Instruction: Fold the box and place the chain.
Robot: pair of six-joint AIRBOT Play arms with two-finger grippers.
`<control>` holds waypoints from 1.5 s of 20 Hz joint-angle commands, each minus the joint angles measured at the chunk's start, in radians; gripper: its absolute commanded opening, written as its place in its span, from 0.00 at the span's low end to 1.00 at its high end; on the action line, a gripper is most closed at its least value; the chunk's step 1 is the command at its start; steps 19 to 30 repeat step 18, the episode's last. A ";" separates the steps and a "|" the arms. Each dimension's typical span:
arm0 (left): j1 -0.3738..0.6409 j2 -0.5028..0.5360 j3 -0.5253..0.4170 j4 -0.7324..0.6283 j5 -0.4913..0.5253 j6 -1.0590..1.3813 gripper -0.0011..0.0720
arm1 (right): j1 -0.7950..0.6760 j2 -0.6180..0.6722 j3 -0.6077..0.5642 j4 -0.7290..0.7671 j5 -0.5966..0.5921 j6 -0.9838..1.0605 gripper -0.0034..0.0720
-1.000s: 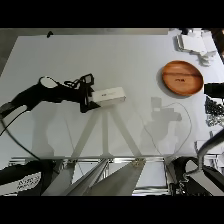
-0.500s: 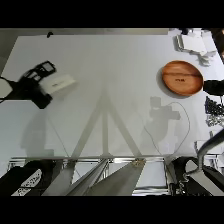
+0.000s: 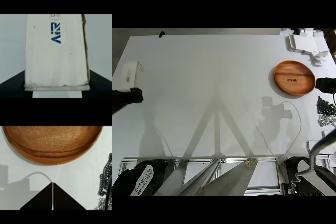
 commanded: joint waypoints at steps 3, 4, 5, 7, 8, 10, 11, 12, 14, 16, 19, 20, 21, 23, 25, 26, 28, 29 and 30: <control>0.018 -0.144 -0.175 -0.026 0.163 0.165 0.03 | -0.001 0.001 0.000 0.000 -0.004 0.000 0.06; 0.018 -0.183 -0.175 -0.027 0.182 0.168 0.03 | -0.001 0.001 0.000 0.000 -0.004 0.000 0.06; 0.018 -0.218 -0.175 -0.027 0.197 0.168 0.03 | -0.001 0.001 0.000 0.000 -0.004 0.000 0.06; 0.018 -0.256 -0.175 -0.026 0.206 0.169 0.04 | -0.001 0.001 0.000 0.000 -0.004 0.000 0.06; 0.018 -0.261 -0.175 -0.027 0.215 0.169 0.05 | -0.001 0.001 0.000 0.000 -0.004 0.000 0.06; 0.018 -0.260 -0.175 -0.027 0.214 0.169 0.48 | -0.001 0.001 0.000 0.000 -0.004 0.000 0.06; 0.018 -0.259 -0.174 -0.027 0.206 0.169 0.80 | -0.001 0.001 0.000 0.000 -0.004 0.000 0.06; 0.018 -0.253 -0.174 -0.026 0.204 0.169 1.00 | -0.001 0.001 0.000 0.000 -0.004 0.000 0.06; 0.018 -0.208 -0.174 -0.026 0.193 0.171 0.99 | -0.001 0.001 0.000 0.000 -0.004 0.000 0.06; 0.018 -0.120 -0.174 -0.026 0.156 0.184 0.99 | -0.001 0.001 0.000 0.000 -0.004 0.000 0.06; 0.018 -0.005 -0.173 -0.026 0.084 0.183 0.99 | -0.001 0.001 0.000 0.000 -0.004 0.000 0.06; 0.018 -0.005 -0.173 -0.026 0.084 0.183 0.99 | -0.001 0.001 0.000 0.000 -0.004 0.000 0.06; 0.018 -0.005 -0.173 -0.026 0.084 0.183 0.99 | -0.001 0.001 0.000 0.000 -0.004 0.000 0.06; 0.018 -0.005 -0.173 -0.026 0.084 0.183 0.99 | -0.001 0.001 0.000 0.000 -0.004 0.000 0.06; 0.018 -0.005 -0.173 -0.026 0.084 0.183 0.99 | -0.001 0.001 0.000 0.000 -0.004 0.000 0.06; 0.018 -0.005 -0.173 -0.026 0.084 0.183 0.99 | -0.001 0.001 0.000 0.000 -0.004 0.000 0.06; 0.018 -0.005 -0.173 -0.026 0.084 0.183 0.99 | -0.001 0.001 0.000 0.000 -0.004 0.000 0.06; 0.018 -0.005 -0.173 -0.026 0.084 0.183 0.99 | -0.001 0.001 0.000 0.000 -0.004 0.000 0.06; 0.018 -0.005 -0.173 -0.026 0.084 0.183 0.99 | -0.001 0.001 0.000 0.000 -0.004 0.000 0.06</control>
